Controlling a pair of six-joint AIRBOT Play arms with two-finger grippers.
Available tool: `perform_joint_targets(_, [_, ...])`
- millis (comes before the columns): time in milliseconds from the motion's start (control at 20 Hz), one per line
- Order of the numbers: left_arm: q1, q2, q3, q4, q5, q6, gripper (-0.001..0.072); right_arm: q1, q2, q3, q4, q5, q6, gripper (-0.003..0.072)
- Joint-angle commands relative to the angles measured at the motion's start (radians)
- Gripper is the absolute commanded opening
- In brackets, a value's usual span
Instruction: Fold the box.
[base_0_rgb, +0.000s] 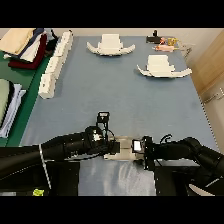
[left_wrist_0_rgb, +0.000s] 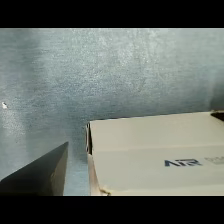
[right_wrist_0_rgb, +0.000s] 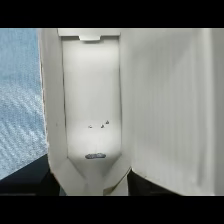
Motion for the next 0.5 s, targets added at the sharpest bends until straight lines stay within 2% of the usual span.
perform_joint_targets(0, [-0.023,-0.048,0.033,0.039,-0.05,-0.101,0.0462,0.001,0.001,0.0,0.0,0.0,0.0,0.042])
perform_joint_targets(350, [-0.041,-0.073,0.034,0.035,-0.067,-0.13,0.0461,0.001,0.001,0.0,0.0,0.0,0.0,0.042])
perform_joint_targets(400, [-0.042,-0.078,0.034,0.035,-0.067,-0.13,0.0362,0.001,0.001,0.0,0.0,0.0,0.0,0.042])
perform_joint_targets(450, [-0.041,-0.084,0.034,0.035,-0.064,-0.125,0.0148,0.001,0.001,0.0,0.0,0.0,0.0,0.042])
